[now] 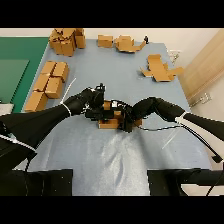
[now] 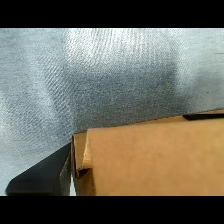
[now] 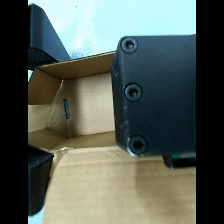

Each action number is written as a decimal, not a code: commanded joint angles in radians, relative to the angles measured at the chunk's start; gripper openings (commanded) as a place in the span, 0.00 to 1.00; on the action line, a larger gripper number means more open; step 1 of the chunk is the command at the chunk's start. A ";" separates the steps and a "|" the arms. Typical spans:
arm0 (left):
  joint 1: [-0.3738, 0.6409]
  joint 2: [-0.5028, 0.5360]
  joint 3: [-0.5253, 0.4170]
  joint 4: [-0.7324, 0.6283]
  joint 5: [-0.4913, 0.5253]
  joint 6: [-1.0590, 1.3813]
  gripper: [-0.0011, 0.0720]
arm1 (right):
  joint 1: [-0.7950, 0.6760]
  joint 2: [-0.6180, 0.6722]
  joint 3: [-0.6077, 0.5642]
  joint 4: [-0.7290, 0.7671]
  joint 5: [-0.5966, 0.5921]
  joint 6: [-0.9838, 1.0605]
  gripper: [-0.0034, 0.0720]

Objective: Fold the box.

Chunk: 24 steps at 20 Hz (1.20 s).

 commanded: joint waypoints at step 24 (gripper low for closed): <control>-0.002 -0.006 0.065 0.077 -0.124 -0.009 0.04 | 0.001 0.000 0.000 0.002 -0.001 0.002 0.63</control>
